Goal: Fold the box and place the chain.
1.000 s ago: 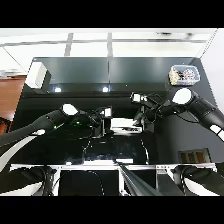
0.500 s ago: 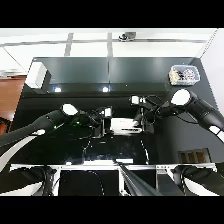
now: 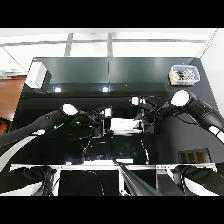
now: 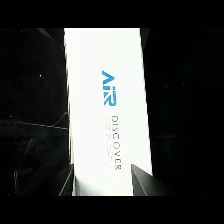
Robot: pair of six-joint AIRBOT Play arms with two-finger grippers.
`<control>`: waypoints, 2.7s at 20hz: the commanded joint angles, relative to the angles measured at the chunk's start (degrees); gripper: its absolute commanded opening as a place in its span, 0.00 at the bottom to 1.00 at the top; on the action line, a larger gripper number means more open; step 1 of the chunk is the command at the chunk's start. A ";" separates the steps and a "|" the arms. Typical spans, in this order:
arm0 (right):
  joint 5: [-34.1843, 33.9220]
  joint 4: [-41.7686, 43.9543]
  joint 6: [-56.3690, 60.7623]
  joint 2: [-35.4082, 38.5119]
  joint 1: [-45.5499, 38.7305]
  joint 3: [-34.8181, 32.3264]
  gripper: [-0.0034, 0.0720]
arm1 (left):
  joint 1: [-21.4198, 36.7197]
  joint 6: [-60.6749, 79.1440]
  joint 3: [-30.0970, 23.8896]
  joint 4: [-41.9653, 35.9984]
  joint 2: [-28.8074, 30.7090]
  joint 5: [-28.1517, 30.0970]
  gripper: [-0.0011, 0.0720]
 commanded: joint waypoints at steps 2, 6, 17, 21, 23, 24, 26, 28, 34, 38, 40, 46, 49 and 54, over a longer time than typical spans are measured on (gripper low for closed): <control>0.09 -0.33 0.00 0.00 0.02 -1.33 0.60 | -0.02 0.00 0.02 0.02 -0.04 0.02 0.65; 0.13 -1.11 0.00 0.02 0.00 -1.73 0.59 | -0.02 0.00 0.02 0.02 -0.04 0.02 0.65; 1.29 0.79 15.47 8.52 -0.59 -1.53 0.59 | -0.02 0.00 0.02 0.00 -0.04 0.02 0.65; 4.31 8.96 40.37 8.52 -0.57 -2.21 0.07 | -0.02 0.00 0.02 0.00 -0.04 0.02 0.65; 3.89 17.49 43.43 8.46 -0.57 -4.66 0.07 | -0.02 0.00 0.02 0.00 -0.04 0.02 0.65; 2.58 21.66 43.41 8.31 -0.57 -6.16 0.07 | -0.02 0.00 0.02 0.00 -0.04 0.02 0.65; -1.79 27.34 43.56 7.67 -0.57 -8.96 0.07 | -0.02 0.00 0.02 0.02 -0.04 0.02 0.65; -5.33 28.00 45.05 6.38 -0.57 -10.73 0.07 | -0.02 0.02 0.02 0.02 -0.04 0.00 0.65; -8.57 24.48 45.72 1.81 -0.57 -11.89 0.07 | -0.02 0.00 0.02 0.02 -0.04 0.00 0.65; -8.09 21.49 46.73 -0.55 -0.57 -11.89 0.07 | -0.02 0.02 0.02 0.02 -0.04 0.00 0.65; -9.03 21.09 46.71 -0.59 -0.57 -11.89 0.07 | -0.02 0.00 0.02 0.00 -0.04 0.00 0.65; -9.40 19.82 46.73 -0.61 -0.57 -11.87 0.07 | -0.02 0.02 0.02 0.02 -0.04 0.00 0.65; -10.08 19.82 46.73 -0.61 -0.57 -11.87 0.07 | -0.02 0.00 0.02 0.00 -0.04 0.00 0.65; -10.56 19.85 46.45 -0.61 -0.57 -11.87 0.07 | -0.02 0.02 0.02 0.00 -0.04 0.00 0.65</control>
